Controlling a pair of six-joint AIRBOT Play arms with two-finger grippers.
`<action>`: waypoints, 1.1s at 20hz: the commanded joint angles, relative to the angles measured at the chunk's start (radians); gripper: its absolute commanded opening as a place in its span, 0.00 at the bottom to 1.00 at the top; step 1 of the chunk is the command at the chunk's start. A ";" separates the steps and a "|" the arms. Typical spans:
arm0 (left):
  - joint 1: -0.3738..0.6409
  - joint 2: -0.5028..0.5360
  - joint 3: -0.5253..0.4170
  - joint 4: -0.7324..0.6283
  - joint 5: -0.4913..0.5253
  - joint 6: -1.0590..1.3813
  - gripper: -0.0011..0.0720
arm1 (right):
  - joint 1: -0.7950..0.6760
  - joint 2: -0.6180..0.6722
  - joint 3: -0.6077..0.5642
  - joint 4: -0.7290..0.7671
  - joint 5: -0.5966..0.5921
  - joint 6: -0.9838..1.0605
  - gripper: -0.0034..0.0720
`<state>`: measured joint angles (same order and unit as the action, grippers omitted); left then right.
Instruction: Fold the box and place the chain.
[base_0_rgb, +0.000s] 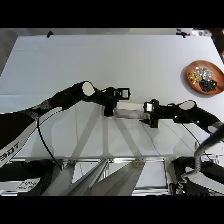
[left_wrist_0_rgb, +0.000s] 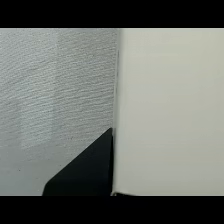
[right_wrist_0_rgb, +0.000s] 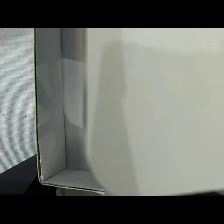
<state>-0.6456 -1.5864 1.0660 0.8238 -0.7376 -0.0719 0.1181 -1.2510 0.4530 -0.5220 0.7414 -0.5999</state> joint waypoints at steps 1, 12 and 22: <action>0.000 0.000 0.001 0.000 0.000 0.000 0.04 | 0.000 -0.001 0.000 0.000 0.000 0.000 0.80; 0.000 0.002 0.001 0.000 -0.069 -0.001 0.65 | 0.000 -0.001 0.000 0.000 0.000 0.000 0.80; 0.116 0.140 0.001 0.003 -0.130 -0.126 0.80 | 0.000 0.000 0.000 0.000 0.000 0.000 0.80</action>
<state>-0.5766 -1.4883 1.0660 0.8265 -0.8429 -0.1402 0.1181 -1.2514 0.4530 -0.5232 0.7410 -0.5995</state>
